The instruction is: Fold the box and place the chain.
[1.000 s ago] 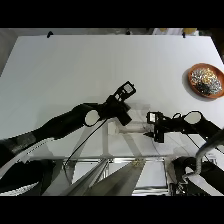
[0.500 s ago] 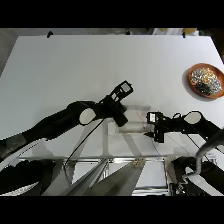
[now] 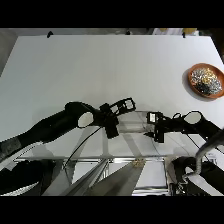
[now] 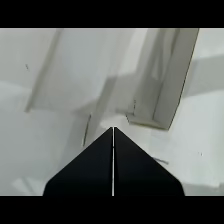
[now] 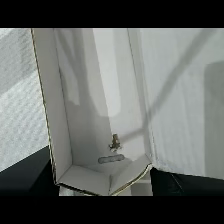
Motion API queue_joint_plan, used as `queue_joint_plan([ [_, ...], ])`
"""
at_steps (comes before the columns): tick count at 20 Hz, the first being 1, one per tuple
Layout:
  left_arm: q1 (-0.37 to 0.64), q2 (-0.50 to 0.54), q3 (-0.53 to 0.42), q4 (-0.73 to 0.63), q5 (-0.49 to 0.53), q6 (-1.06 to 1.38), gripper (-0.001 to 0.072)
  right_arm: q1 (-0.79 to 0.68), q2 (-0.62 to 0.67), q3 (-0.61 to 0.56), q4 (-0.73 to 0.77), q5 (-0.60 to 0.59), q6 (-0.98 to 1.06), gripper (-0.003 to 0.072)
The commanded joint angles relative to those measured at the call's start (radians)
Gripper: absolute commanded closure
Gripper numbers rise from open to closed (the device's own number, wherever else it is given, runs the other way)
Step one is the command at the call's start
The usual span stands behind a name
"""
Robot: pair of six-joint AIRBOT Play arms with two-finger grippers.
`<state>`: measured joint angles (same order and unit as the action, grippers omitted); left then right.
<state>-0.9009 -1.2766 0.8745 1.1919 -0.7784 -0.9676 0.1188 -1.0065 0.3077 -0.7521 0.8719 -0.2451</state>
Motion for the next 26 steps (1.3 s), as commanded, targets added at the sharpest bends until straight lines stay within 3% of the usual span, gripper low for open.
queue_joint_plan([
  [1, 0.021, -0.02, -0.018, 0.045, -0.102, 0.007, 0.0707, 0.0, 0.001, 0.0, 0.0, 0.001, 0.0, 0.0278],
  [5, 0.063, 0.015, -0.051, 0.051, -0.146, 0.146, 0.0664, 0.0, 0.001, 0.0, 0.0, 0.001, 0.0, 0.0278],
  [7, 0.086, 0.014, -0.077, 0.032, -0.138, 0.282, 0.0545, 0.0, 0.001, 0.0, 0.0, 0.001, 0.0, 0.0278],
  [8, 0.093, 0.014, -0.092, 0.012, -0.113, 0.35, 0.0523, 0.0, 0.001, 0.0, 0.0, 0.001, 0.0, 0.0278],
  [10, 0.098, 0.014, -0.109, -0.037, -0.04, 0.455, 0.0367, 0.0, 0.001, 0.0, 0.001, 0.001, 0.001, 0.0278],
  [12, 0.098, 0.014, -0.11, -0.1, 0.025, 0.544, 0.0292, 0.0, 0.001, 0.0, 0.001, 0.001, 0.001, 0.0278],
  [16, 0.099, 0.007, -0.111, -0.197, 0.091, 0.689, 0.0286, 0.0, 0.001, 0.0, 0.001, 0.001, 0.001, 0.0278],
  [21, 0.098, -0.048, -0.112, -0.259, 0.057, 0.706, 0.03, 0.0, 0.001, 0.0, 0.001, 0.001, 0.001, 0.0278],
  [26, 0.097, -0.051, -0.112, -0.267, 0.048, 0.706, 0.039, 0.0, 0.001, 0.0, 0.0, 0.001, 0.001, 0.0278],
])
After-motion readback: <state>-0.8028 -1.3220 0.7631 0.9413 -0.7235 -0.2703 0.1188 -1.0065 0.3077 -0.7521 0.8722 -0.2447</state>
